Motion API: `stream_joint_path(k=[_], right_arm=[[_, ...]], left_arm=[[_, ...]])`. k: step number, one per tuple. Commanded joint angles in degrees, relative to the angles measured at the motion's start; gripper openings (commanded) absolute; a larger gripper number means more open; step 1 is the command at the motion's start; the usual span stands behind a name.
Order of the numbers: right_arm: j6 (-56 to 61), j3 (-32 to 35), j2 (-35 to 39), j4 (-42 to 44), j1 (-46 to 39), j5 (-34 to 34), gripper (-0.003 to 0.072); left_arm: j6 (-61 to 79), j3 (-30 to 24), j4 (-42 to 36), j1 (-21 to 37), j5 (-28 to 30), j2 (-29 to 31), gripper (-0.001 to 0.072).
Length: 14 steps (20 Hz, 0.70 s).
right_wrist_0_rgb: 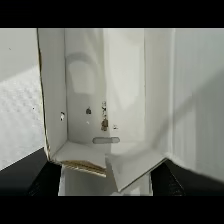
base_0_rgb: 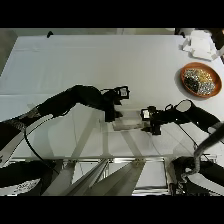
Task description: Fold the box and place the chain.
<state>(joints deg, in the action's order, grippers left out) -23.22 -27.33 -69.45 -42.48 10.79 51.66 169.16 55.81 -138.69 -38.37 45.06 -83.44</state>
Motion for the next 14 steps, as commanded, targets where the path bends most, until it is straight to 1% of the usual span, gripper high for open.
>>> stream_joint_path(k=[1,2,3,6,10,14], right_arm=[[0.2,0.0,0.0,0.5,0.0,-0.1,0.0421],[0.2,0.0,0.0,0.5,0.0,0.0,0.0421],[0.2,0.0,0.0,0.4,0.0,-0.1,0.0421],[0.2,0.0,0.0,0.5,0.0,-0.1,0.0422],[0.2,0.0,0.0,0.5,0.0,-0.1,0.0421],[0.2,0.0,0.0,0.5,0.0,-0.1,0.0421]], left_arm=[[-3.0,0.0,4.8,0.6,1.2,0.8,0.0579],[-3.9,0.0,6.4,0.6,1.3,0.8,0.0622],[-5.4,0.0,8.1,0.6,1.2,0.8,0.0690],[-10.5,0.0,13.2,0.6,1.4,2.2,0.0688],[-17.6,0.0,20.3,0.6,1.4,8.0,0.0688],[-20.0,0.0,20.2,0.6,1.5,15.8,0.0687]])
